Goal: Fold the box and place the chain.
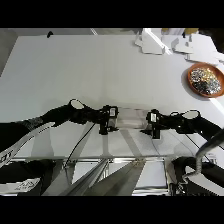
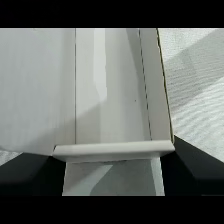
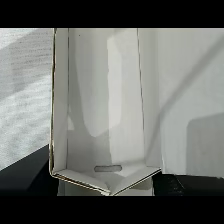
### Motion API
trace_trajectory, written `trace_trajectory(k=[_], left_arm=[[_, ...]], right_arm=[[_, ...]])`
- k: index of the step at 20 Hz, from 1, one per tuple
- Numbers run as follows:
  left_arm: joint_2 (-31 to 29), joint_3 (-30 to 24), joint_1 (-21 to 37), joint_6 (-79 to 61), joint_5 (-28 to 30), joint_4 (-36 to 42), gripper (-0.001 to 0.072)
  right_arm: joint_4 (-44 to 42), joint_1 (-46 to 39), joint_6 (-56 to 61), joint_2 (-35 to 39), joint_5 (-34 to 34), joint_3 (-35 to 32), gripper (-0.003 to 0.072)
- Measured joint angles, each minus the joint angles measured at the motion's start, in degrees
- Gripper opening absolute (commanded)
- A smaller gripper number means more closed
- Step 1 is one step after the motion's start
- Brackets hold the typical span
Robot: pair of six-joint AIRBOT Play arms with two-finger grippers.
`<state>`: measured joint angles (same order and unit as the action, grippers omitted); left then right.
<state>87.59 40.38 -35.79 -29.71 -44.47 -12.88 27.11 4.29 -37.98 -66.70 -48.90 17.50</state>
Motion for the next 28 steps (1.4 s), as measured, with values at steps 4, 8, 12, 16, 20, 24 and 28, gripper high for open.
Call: trace_trajectory(k=[4,8,12,16,20,24,28], left_arm=[[0.0,0.0,0.0,0.0,0.0,0.0,0.0135],[0.0,0.0,0.0,0.1,0.3,0.2,0.0135],[0.0,0.0,0.0,0.1,0.2,0.1,0.0135],[0.0,0.0,0.0,0.0,0.1,0.0,0.0135],[0.0,0.0,0.0,0.0,0.1,0.0,0.0135],[0.0,0.0,0.0,0.0,0.0,0.0,0.0135],[0.0,0.0,0.0,0.0,0.0,0.0,0.0135]], right_arm=[[0.0,0.0,0.0,0.0,0.0,0.0,0.0719],[0.5,0.0,2.1,0.3,1.3,0.0,0.0704],[6.6,0.0,10.1,3.7,2.6,0.0,0.0703],[21.4,0.0,25.0,12.5,1.2,0.0,0.0679],[31.9,0.0,36.8,22.6,-3.5,0.0,0.0573],[33.6,0.0,43.5,29.4,-6.6,-0.1,0.0044],[25.8,0.0,45.2,33.5,-7.7,0.0,0.0016]])
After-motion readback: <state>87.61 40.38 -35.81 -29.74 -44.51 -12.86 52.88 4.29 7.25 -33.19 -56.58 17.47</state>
